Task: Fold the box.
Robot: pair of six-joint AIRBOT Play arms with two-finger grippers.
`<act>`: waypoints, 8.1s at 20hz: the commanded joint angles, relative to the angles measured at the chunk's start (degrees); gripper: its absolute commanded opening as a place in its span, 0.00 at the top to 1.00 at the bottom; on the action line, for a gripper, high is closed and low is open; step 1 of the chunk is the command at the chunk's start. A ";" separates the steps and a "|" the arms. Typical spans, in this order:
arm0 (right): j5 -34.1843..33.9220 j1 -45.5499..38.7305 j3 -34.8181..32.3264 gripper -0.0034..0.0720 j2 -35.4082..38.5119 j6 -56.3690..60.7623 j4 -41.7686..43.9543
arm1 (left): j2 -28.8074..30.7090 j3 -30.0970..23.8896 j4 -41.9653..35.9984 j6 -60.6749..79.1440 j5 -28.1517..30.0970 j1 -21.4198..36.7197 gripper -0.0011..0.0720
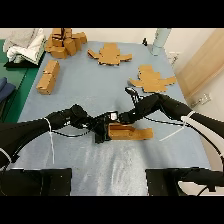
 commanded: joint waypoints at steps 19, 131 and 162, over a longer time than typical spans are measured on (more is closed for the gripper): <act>-17.38 2.58 -10.23 0.95 32.24 -12.39 -3.89 | -0.02 0.00 0.00 0.02 0.00 0.00 0.35; 2.01 3.15 -12.85 0.46 16.98 25.11 -11.80 | -0.02 0.00 0.00 0.02 0.00 0.02 0.35; -18.95 20.06 5.44 0.46 -1.14 60.50 -38.45 | -0.02 0.00 -0.02 0.00 0.00 0.02 0.35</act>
